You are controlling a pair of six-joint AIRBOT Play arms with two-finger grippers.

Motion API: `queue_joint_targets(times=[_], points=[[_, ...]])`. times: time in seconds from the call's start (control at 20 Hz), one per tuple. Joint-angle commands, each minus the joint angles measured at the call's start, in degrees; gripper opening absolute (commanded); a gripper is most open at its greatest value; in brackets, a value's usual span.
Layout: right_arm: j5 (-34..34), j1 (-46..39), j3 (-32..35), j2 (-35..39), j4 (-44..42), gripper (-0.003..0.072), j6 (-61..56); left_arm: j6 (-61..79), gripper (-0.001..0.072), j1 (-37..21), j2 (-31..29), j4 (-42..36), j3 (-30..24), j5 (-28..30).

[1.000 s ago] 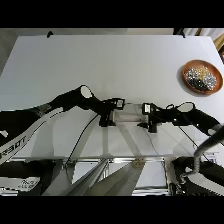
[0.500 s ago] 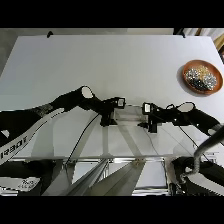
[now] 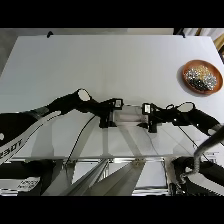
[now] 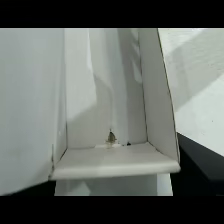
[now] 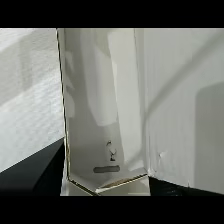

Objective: Fold the box and place the chain.

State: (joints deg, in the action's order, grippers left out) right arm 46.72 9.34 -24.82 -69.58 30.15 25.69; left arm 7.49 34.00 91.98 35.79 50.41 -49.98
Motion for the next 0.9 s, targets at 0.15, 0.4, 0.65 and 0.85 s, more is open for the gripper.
queue_joint_targets(times=[0.15,0.4,0.65,0.85], points=[[-0.2,0.0,0.0,0.0,0.0,0.0401,-0.1,6.2,0.0709,-0.9,-2.3,-5.2,-5.1,2.4],[-0.2,0.0,0.0,0.0,0.0,0.0401,-0.1,7.7,0.0706,-0.8,-2.3,-7.9,-5.2,3.5],[-0.2,0.0,0.0,0.0,0.0,0.0401,-0.1,7.8,0.0706,-0.9,-2.4,-12.0,-5.2,4.2],[-0.2,0.0,0.0,0.0,0.0,0.0401,-0.1,9.0,0.0706,-0.9,-2.6,-12.1,-5.6,4.1]])
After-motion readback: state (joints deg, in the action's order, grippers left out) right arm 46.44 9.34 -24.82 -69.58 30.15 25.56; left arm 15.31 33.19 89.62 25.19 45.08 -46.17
